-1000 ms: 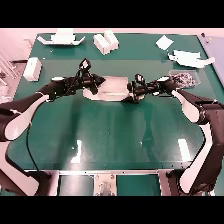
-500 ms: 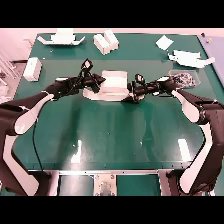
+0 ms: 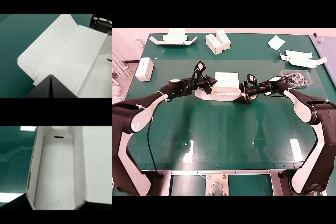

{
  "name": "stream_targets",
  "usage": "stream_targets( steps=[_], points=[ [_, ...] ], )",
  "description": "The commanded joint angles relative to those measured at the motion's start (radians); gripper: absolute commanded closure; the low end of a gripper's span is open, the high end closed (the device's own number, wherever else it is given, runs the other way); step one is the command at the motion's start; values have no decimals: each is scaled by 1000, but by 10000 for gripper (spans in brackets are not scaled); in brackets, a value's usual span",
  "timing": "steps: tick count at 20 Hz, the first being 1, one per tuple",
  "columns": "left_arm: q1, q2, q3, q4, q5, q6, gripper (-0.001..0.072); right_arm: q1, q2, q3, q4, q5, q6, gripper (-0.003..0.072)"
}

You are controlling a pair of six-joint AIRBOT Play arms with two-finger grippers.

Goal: Fold the box and place the chain.

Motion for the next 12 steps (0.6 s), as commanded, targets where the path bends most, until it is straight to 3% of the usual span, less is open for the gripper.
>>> stream_targets(
  steps=[1, 12],
  points=[
    [0, -6, 1, 30, -2, -20, 690, 0, 0, 0, 0, 0, 0, 146],
    [1, -6, 1, 152, -23, -72, 690, 0, 0, 0, 0, 0, 0, 146]
  ],
)
